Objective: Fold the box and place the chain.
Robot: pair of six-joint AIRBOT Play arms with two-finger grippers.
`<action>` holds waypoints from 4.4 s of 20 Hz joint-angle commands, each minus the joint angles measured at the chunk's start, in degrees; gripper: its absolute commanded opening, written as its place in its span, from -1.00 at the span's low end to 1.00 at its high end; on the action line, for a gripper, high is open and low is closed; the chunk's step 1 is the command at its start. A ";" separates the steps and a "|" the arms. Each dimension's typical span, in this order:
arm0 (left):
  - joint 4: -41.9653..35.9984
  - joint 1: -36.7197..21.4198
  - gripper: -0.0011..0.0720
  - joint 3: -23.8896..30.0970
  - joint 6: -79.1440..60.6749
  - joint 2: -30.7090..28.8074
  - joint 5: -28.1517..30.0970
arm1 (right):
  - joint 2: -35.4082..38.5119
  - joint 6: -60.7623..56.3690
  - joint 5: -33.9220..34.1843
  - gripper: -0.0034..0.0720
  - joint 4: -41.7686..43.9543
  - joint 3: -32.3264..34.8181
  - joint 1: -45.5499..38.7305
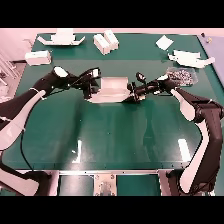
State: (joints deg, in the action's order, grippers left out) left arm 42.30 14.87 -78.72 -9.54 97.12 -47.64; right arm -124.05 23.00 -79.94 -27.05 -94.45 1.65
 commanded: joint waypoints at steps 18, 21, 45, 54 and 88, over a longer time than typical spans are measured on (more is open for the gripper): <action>-11.56 -4.04 0.71 0.33 0.02 6.62 -12.44 | -0.02 -0.04 -0.09 0.35 0.00 -0.02 0.04; -11.56 -4.04 0.71 0.33 -1.18 7.06 -11.26 | -0.02 -0.04 -0.09 0.35 0.00 -0.02 0.04; -18.78 -10.25 0.64 0.22 -4.57 10.45 -16.94 | -0.02 -0.04 -0.09 0.35 0.00 -0.02 0.02; -21.66 -7.45 0.64 0.15 -12.00 11.13 -13.49 | -0.02 -0.04 -0.09 0.35 0.00 -0.02 0.02; -20.00 -4.63 0.01 0.11 -14.95 11.02 -10.56 | -0.02 -0.04 -0.07 0.35 0.00 -0.02 0.04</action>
State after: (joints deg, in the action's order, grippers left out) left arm 20.91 10.22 -78.52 -24.10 108.18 -59.09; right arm -124.05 22.96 -80.01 -27.07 -94.45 1.63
